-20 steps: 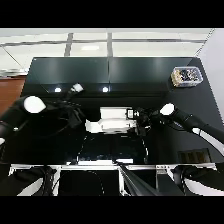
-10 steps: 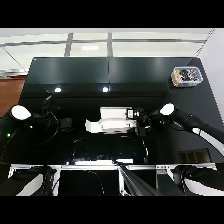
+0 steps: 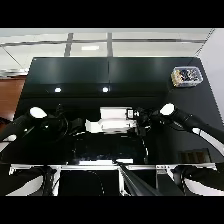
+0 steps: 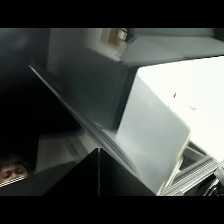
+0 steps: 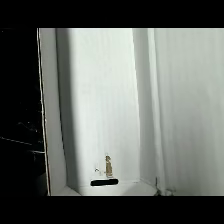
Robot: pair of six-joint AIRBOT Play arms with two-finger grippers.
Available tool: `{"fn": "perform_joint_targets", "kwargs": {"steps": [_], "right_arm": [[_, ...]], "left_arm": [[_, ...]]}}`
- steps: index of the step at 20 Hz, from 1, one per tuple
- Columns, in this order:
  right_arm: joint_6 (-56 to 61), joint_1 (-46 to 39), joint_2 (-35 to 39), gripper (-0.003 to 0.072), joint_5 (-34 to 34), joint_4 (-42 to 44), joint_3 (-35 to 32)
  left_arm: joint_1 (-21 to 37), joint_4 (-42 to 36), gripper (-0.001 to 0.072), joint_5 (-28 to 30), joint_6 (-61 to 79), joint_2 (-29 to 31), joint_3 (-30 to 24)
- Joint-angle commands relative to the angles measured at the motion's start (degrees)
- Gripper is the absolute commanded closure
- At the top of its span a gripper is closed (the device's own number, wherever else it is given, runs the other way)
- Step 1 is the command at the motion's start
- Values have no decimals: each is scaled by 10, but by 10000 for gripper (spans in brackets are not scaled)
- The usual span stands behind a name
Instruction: Fold the box and place the chain.
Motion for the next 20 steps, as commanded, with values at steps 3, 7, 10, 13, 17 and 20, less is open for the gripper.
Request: {"fn": "perform_joint_targets", "kwargs": {"steps": [3, 7, 10, 13, 17, 20], "right_arm": [[0, 0, 0, 559, 0, 0, 0], [0, 0, 0, 559, 0, 0, 0], [0, 0, 0, 559, 0, 0, 0], [0, 0, 0, 559, 0, 0, 0], [0, 0, 0, 558, 0, 0, 0], [0, 0, 0, 558, 0, 0, 0]], "left_arm": [[-40, -9, 682, 9, 9, -80, 73], [-32, -69, 681, -71, 136, -113, 80], [-23, -98, 682, -76, 176, -113, 80], [-6, -123, 682, -78, 196, -113, 80], [-3, -152, 642, -78, 220, -113, 80], [-3, -165, 218, -77, 219, -113, 80]]}}
